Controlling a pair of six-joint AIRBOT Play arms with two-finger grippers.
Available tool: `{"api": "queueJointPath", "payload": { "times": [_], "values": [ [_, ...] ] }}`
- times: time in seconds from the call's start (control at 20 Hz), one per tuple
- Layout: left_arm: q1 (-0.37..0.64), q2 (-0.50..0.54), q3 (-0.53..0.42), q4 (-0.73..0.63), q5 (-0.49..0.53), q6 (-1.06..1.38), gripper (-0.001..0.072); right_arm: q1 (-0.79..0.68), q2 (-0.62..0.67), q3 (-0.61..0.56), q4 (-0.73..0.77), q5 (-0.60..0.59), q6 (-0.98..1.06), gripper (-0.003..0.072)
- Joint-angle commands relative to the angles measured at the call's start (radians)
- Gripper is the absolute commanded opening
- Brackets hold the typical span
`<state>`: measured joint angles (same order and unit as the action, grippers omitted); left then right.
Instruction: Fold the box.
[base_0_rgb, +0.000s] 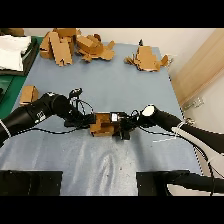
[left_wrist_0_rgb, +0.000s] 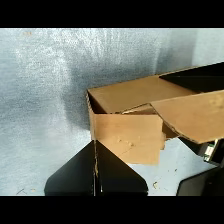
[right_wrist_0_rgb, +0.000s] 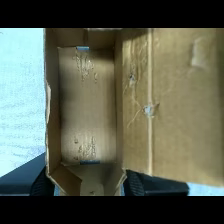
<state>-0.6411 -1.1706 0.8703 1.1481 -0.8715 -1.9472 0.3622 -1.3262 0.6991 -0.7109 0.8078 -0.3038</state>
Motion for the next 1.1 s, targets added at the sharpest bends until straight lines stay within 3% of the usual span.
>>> {"api": "queueJointPath", "payload": {
  "times": [0.0, 0.15, 0.2, 0.25, 0.45, 0.5, 0.55, 0.6, 1.05],
  "values": [
    [0.000, 0.001, 0.001, -0.005, -0.001, 0.023, 0.0010, 0.000, 0.000, 0.000, 0.000, 0.000, 0.000, 0.0488],
    [0.000, 0.001, 0.002, -0.005, -0.002, 0.029, 0.0012, 0.000, 0.000, 0.000, 0.000, 0.000, 0.000, 0.0488],
    [0.000, 0.001, 0.002, -0.008, -0.002, 0.029, 0.0197, 0.000, 0.000, 0.000, 0.000, 0.000, 0.000, 0.0488],
    [0.000, 0.001, 0.001, -0.023, -0.003, 0.030, 0.0323, 0.000, 0.000, 0.000, 0.000, 0.000, 0.000, 0.0488],
    [0.000, 0.001, 0.002, -0.027, -0.003, 0.030, 0.0326, 0.000, 0.000, 0.000, 0.000, 0.000, 0.000, 0.0488],
    [0.000, 0.001, 0.001, -0.027, -0.003, 0.030, 0.0357, 0.000, 0.000, 0.000, 0.000, 0.000, 0.000, 0.0488],
    [-0.001, 0.000, 0.001, -0.027, 0.000, 0.029, 0.0573, 0.000, 0.000, 0.000, 0.000, 0.000, 0.000, 0.0488],
    [-0.001, -0.002, 0.001, -0.027, 0.001, 0.029, 0.0677, 0.000, 0.000, 0.000, 0.000, 0.000, 0.000, 0.0488],
    [-0.032, -0.040, 0.002, -0.021, 0.023, 0.022, 0.0666, 0.000, 0.000, 0.000, 0.000, 0.000, 0.000, 0.0488]
  ]
}}
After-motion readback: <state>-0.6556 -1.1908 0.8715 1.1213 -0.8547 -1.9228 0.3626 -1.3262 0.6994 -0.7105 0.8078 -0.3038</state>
